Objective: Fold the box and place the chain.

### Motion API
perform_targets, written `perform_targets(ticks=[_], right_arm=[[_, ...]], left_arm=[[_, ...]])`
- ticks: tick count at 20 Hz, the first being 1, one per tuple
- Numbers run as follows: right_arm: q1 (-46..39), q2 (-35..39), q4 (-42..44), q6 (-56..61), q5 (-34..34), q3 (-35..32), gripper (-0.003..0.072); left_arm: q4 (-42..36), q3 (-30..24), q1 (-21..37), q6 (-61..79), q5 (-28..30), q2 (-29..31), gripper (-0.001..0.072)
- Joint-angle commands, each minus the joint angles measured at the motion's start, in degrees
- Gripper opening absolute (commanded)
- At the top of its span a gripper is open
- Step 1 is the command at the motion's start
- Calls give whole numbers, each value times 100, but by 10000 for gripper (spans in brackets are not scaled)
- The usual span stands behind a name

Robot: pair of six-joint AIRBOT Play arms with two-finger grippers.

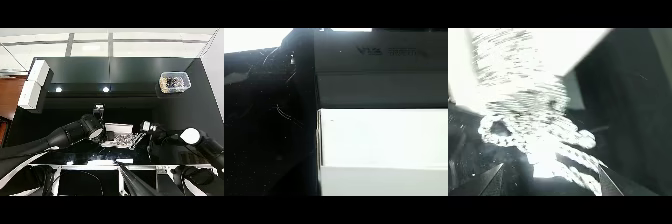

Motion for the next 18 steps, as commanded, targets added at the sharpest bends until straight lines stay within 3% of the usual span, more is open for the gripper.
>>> perform_targets(ticks=[1, 4, 10, 18], right_arm=[[313, -334, 743, -1606, -319, -55, 720], [313, -376, 1344, -2046, -468, -55, 720], [317, -898, 1322, -2081, -527, -55, 720], [317, -953, 1316, -1725, -931, -55, 720]], left_arm=[[0, -2, 0, 2, -2, 0, 30], [2, -2, 0, 2, 0, 0, 30], [2, -2, 0, 2, 0, 0, 29], [2, -2, 0, 0, 0, 0, 29]])
